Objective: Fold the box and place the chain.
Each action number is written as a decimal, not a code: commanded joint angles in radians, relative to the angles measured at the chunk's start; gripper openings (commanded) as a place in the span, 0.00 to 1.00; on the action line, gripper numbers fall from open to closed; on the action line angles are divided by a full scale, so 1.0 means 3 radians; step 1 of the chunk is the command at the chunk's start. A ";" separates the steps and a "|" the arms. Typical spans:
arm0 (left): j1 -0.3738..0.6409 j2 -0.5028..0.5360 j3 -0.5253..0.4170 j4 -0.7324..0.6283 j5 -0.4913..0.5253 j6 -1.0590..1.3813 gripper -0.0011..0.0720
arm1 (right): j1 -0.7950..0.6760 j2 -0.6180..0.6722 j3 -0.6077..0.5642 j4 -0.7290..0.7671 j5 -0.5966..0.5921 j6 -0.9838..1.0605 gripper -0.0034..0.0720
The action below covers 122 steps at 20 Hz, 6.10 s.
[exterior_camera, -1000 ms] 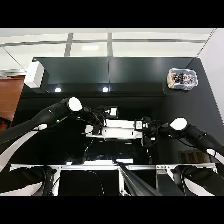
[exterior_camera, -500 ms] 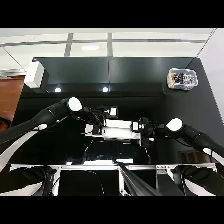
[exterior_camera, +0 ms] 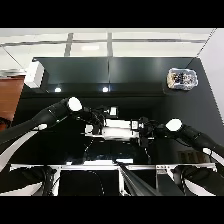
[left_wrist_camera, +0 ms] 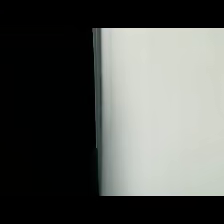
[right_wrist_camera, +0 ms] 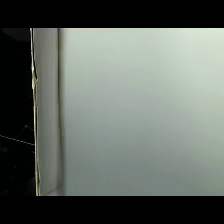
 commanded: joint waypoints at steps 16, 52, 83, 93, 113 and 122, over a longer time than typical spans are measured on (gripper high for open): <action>0.0005 0.0922 0.0201 0.1581 -0.1489 -0.2560 0.06 | 0.0004 -0.0003 0.0001 -0.0203 0.0149 -0.0103 0.21; 0.0553 0.0720 0.0033 0.0177 -0.0357 -0.1947 0.05 | 0.0004 -0.0003 0.0001 -0.0201 0.0150 0.0060 0.21; -0.0264 0.1067 -0.0945 0.0244 0.0524 -0.1213 0.39 | 0.0005 -0.0003 0.0001 -0.0202 0.0150 0.0060 0.21; -0.0266 0.0774 -0.0945 -0.0276 0.0689 -0.1203 0.38 | 0.0004 -0.0003 0.0001 -0.0202 0.0151 0.0060 0.21; -0.0134 0.1008 -0.0790 -0.0154 0.0202 -0.1808 0.05 | 0.0004 -0.0003 0.0001 -0.0202 0.0150 0.0061 0.21; 0.1190 0.1780 -0.0904 0.1681 -0.0568 -0.5277 0.05 | 0.0004 -0.0003 0.0001 -0.0202 0.0150 0.0061 0.21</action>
